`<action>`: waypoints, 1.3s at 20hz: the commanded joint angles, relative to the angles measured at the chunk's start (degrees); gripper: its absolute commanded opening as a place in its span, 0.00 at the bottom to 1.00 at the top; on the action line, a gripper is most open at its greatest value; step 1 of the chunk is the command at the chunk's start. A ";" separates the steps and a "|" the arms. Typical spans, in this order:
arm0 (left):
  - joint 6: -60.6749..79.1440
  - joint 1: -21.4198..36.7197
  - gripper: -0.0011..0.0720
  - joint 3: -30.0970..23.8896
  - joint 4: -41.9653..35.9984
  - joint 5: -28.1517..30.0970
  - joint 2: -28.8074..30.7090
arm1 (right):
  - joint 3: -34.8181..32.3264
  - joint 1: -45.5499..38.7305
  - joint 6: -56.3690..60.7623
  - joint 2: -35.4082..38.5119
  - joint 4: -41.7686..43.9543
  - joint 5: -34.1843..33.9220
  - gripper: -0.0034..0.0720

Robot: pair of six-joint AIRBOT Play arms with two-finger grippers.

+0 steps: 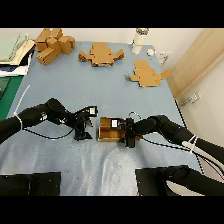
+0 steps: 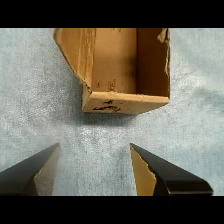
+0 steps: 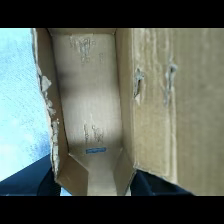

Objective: Fold the box.

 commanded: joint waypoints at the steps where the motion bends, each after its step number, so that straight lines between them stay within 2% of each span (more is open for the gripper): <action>1: 0.00 -0.28 0.96 0.17 -0.26 0.20 -0.09 | -0.02 0.04 0.00 0.00 0.02 0.04 0.72; 19: 0.85 -0.31 0.97 0.90 0.61 0.26 -0.09 | -0.02 0.04 0.00 0.00 0.02 0.04 0.72; 26: 3.93 -0.70 0.97 0.87 1.95 2.40 -0.09 | -0.02 0.04 0.00 0.00 0.02 0.04 0.72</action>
